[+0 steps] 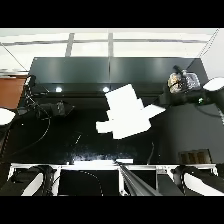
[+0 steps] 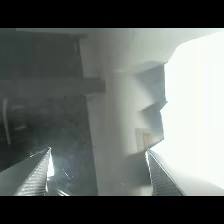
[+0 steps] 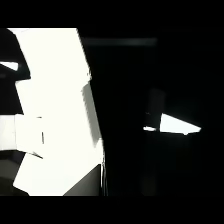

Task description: Fold the box and place the chain.

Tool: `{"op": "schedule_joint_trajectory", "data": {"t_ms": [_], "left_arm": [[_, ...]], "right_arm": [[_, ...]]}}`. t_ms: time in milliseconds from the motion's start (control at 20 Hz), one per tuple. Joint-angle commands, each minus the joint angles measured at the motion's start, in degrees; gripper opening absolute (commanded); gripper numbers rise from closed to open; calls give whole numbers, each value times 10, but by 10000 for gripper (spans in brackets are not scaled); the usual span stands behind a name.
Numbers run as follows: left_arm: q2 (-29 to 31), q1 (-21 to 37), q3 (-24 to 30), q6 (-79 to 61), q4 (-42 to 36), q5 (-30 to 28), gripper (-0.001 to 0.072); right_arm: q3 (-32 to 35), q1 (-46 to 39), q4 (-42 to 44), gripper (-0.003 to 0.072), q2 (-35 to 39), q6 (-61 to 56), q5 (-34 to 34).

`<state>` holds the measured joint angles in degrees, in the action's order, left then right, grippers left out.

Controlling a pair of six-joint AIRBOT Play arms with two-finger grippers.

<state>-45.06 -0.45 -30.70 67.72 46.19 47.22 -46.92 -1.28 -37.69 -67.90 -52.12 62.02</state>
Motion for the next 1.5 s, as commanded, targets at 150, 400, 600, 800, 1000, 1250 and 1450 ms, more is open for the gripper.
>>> {"op": "schedule_joint_trajectory", "data": {"t_ms": [150, 400, 600, 800, 1000, 1250, 1450], "left_arm": [[-43, -67, 5, 0, -10, 17, 710], [-184, -114, 4, -138, -178, 21, 710], [-280, -112, -11, -334, -350, 57, 709], [-362, -125, -64, -376, -269, 153, 709], [-403, -125, -89, -431, -267, 193, 676], [-446, -109, -134, -432, -235, 255, 215], [-459, -110, -144, -440, -209, 264, 27]], "right_arm": [[218, 143, 139, 10, 151, 121, -263], [229, 180, 139, 10, 151, 118, -260], [229, 179, 138, 10, 151, 112, -250], [229, 179, 139, 11, 151, 112, -248], [229, 179, 138, 10, 151, 112, -248], [229, 179, 136, 11, 151, 112, -247], [229, 178, 134, 12, 151, 112, -248]]}}
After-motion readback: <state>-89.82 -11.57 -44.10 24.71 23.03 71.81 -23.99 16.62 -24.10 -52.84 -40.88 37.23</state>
